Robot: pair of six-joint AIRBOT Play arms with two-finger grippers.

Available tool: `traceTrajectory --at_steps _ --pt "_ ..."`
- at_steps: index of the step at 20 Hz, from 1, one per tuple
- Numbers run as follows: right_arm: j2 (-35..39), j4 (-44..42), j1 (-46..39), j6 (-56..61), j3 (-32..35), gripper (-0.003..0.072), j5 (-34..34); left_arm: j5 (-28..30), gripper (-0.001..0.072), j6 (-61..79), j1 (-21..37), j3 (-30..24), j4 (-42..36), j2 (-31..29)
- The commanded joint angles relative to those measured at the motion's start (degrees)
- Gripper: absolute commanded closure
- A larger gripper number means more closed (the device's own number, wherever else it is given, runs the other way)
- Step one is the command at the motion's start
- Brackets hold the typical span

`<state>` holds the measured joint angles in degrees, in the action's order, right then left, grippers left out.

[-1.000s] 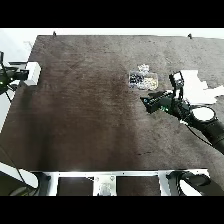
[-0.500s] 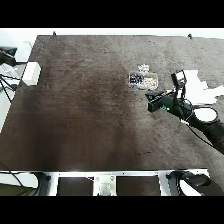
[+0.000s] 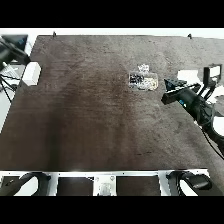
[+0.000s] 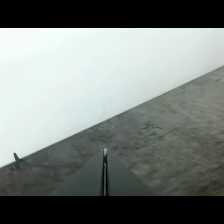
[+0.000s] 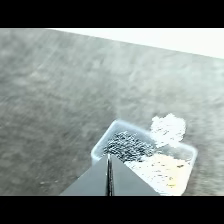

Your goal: Fold the box and place the chain.

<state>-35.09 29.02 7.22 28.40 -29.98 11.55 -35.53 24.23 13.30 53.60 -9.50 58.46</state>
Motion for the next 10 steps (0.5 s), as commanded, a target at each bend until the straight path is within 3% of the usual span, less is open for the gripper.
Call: traceTrajectory --at_steps 1,6,10 --pt "5.9 0.1 0.0 0.1 5.2 0.0682 -3.5 6.0 0.0696 14.6 -6.2 -16.5 -13.7 -8.2" --pt "17.7 0.1 0.0 0.1 19.2 0.0681 -5.6 3.0 0.0695 30.1 -9.6 -31.3 -31.5 -8.6" --pt "26.2 0.1 0.0 -0.1 25.5 0.068 -5.6 4.6 0.0689 31.6 -9.6 -35.2 -34.0 -8.6"
